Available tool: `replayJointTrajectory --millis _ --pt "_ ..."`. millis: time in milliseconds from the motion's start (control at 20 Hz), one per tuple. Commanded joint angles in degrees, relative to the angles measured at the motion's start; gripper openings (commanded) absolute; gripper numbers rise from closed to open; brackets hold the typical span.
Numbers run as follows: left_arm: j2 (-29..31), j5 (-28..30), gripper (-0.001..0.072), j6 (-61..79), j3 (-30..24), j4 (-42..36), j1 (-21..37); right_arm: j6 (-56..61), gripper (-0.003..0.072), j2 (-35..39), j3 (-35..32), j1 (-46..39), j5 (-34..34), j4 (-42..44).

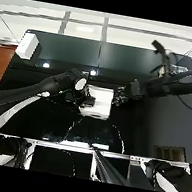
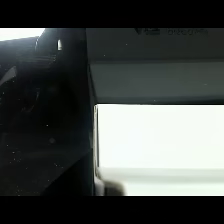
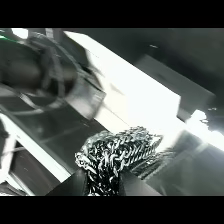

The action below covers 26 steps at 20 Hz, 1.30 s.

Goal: Fold the box and place the chain.

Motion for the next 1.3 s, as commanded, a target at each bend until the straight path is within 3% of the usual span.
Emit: replayJointTrajectory --millis 0,200,450,550,600,750,1050,1250 --pt "0.0 0.2 0.0027 0.0 0.0 0.0 0.0 0.4 0.001 -3.1 -1.2 5.8 -9.4 3.7" --pt "0.0 0.1 0.0027 0.0 0.0 0.0 0.0 0.5 0.001 -8.9 -2.2 9.2 -10.9 2.8" --pt "0.0 0.1 0.0026 0.0 0.0 0.0 0.0 2.3 0.002 -11.8 -2.2 10.1 -10.8 -4.1" --pt "0.0 0.2 0.0027 0.0 0.0 0.0 0.0 3.3 0.0355 -11.8 -2.2 9.6 -8.9 -4.8" --pt "0.0 0.2 0.0027 0.0 0.0 0.0 0.0 3.3 0.0389 -11.6 -2.2 8.9 -6.9 -4.8" --pt "0.0 0.1 0.0027 0.0 0.0 0.0 0.0 3.3 0.0389 -9.7 -2.2 5.2 -1.8 -8.5" --pt "0.0 -0.1 0.0027 0.0 0.0 -0.2 0.0 3.3 0.0389 -1.9 -2.2 -3.5 2.4 -27.2" --pt "0.0 -0.2 0.0027 -0.2 0.0 -0.1 0.0 1.8 0.0388 -0.7 -2.2 -5.6 2.5 -29.0"
